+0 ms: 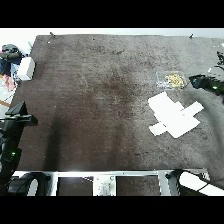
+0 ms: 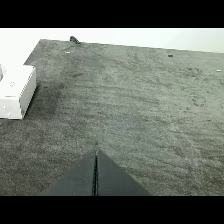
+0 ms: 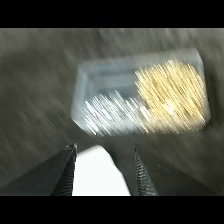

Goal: Fold the box and place the chain.

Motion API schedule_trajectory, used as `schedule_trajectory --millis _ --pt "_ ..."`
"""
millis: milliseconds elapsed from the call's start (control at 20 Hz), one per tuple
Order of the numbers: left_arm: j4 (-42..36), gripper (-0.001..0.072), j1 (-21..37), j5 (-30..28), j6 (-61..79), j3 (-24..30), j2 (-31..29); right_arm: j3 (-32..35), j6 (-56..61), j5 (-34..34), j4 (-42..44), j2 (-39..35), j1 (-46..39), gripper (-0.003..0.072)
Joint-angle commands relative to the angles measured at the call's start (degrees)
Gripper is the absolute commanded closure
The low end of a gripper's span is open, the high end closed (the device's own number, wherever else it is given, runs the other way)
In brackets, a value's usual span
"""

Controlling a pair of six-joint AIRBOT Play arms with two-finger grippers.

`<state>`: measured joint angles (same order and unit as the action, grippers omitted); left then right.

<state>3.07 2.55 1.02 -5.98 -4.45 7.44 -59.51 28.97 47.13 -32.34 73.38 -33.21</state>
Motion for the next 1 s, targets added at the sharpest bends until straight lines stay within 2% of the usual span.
schedule_trajectory --millis 0,300,400,550,950 --pt "0.0 0.0697 0.0 0.0 0.0 0.0 0.0 -15.6 11.2 17.7 -19.2 12.0 -7.1 0.0265" --pt "0.0 0.0697 0.0 0.0 0.0 0.0 0.0 -40.7 10.9 36.3 -35.4 29.4 -7.4 0.0267" --pt "0.0 0.0697 0.0 0.0 0.0 0.0 0.0 -45.3 10.0 38.9 -37.4 33.8 -7.4 0.0267" --pt "0.0 0.0697 0.0 0.0 0.0 0.0 0.0 -47.5 6.6 40.6 -37.3 38.1 -7.0 0.0268" --pt "0.0 0.0697 0.0 0.0 0.0 0.0 0.0 -46.3 1.6 51.2 -36.9 43.3 -6.8 0.0268"
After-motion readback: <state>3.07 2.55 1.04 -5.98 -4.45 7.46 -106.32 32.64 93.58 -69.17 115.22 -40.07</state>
